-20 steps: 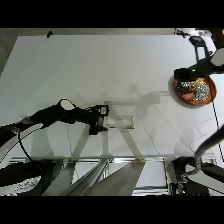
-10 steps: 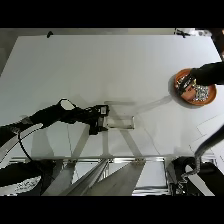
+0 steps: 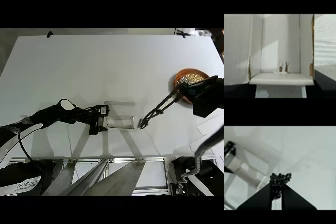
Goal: Fold the box and place the chain.
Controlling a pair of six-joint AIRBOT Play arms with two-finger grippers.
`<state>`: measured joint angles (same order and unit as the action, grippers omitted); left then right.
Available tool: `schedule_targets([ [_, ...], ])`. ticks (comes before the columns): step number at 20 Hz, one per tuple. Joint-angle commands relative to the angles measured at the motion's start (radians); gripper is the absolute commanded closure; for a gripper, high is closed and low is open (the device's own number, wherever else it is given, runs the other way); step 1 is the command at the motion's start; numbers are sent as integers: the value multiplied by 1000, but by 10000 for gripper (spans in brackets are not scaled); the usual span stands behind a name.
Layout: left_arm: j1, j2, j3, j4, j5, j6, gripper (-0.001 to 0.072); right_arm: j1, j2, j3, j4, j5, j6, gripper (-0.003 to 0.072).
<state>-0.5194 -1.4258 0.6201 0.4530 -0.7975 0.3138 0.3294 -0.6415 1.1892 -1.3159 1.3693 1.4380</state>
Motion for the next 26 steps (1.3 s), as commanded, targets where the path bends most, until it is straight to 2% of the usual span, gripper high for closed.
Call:
schedule_targets([
  [1,0,1,0,0,0,0,377,137,9,0,13,-48,49,677],
  [5,0,1,0,0,0,0,377,244,8,0,14,-179,58,677],
  [9,0,1,0,0,0,0,377,301,3,0,34,-329,58,677],
  [11,0,1,0,0,0,0,377,314,-10,0,68,-366,58,677],
  [16,0,1,0,0,0,0,377,326,-87,0,94,-340,58,676],
  [22,0,1,0,0,0,0,377,326,-218,0,81,-208,57,676],
  [26,0,1,0,0,0,0,377,326,-268,-42,81,-203,57,676],
])
